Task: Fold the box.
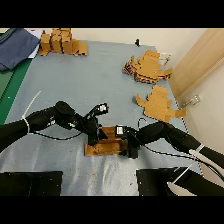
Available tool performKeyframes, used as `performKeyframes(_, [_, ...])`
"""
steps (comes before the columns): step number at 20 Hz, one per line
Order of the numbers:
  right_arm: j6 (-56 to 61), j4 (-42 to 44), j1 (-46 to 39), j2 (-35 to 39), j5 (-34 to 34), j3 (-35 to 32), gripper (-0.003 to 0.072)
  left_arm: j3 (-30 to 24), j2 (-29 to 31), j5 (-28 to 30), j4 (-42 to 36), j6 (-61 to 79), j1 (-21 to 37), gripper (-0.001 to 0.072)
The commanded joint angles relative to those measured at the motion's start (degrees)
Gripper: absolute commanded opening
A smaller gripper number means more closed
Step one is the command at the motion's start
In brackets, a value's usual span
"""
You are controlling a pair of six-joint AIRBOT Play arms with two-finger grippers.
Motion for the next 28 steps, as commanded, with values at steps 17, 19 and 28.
performKeyframes(17, [0.0,-1.7,1.9,-1.7,0.8,0.0,0.0512,0.0,0.0,0.0,0.0,0.0,0.0,0.0014])
performKeyframes(19, [0.0,-0.5,1.9,-1.7,0.9,0.0,0.0512,0.0,0.0,0.0,0.0,0.0,0.0,0.0013])
performKeyframes(28, [0.0,-0.5,1.9,-1.7,1.0,0.0,0.0512,0.0,0.0,0.0,0.0,0.0,0.0,0.0014])
